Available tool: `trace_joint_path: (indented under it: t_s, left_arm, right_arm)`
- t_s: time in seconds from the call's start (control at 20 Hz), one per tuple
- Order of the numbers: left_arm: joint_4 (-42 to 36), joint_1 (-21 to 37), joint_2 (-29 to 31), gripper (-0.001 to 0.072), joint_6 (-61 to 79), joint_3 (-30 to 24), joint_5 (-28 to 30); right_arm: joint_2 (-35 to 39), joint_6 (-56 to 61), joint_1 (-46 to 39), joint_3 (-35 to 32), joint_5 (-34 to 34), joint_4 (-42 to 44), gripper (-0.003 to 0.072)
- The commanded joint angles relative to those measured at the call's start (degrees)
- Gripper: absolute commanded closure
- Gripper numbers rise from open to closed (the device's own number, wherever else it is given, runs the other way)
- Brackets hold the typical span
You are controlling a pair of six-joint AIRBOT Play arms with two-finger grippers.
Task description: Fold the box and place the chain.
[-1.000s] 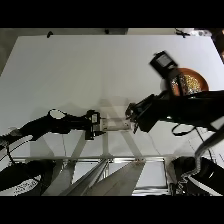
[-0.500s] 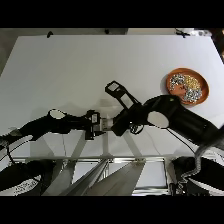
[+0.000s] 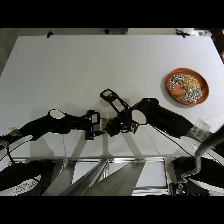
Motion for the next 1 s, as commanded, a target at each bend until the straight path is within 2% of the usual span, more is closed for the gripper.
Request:
trace_joint_path:
  t_s: [0.0,0.15,0.3,0.6,0.65,0.75,0.95]
  left_arm:
    - [0.0,0.0,0.0,0.0597,0.0,0.0,0.0]
    - [0.0,0.0,0.0,0.0597,0.0,0.0,0.0]
    - [0.0,0.0,0.0,0.0598,0.0,0.0,0.0]
    - [0.0,0.0,0.0,0.0598,0.0,0.0,0.0]
    - [0.0,0.0,0.0,0.0598,0.0,0.0,0.0]
    - [0.0,0.0,0.0,0.0597,0.0,0.0,0.0]
    - [0.0,0.0,0.0,0.0597,0.0,0.0,0.0]
  right_arm:
    - [4.3,-1.3,0.1,0.0,2.1,-0.6,0.0327]
    - [12.7,-6.8,0.1,0.0,10.1,-9.2,0.0328]
    - [15.7,-11.3,0.1,-2.3,16.1,-15.2,0.0327]
    - [15.6,-16.4,-5.4,-13.1,12.0,-13.5,0.0320]
    - [15.6,-17.1,-6.9,-14.3,10.1,-13.5,0.0308]
    - [15.5,-17.0,-8.8,-15.9,5.2,-13.5,0.0200]
    - [11.9,-16.1,-9.7,-16.6,1.6,-13.0,0.0201]
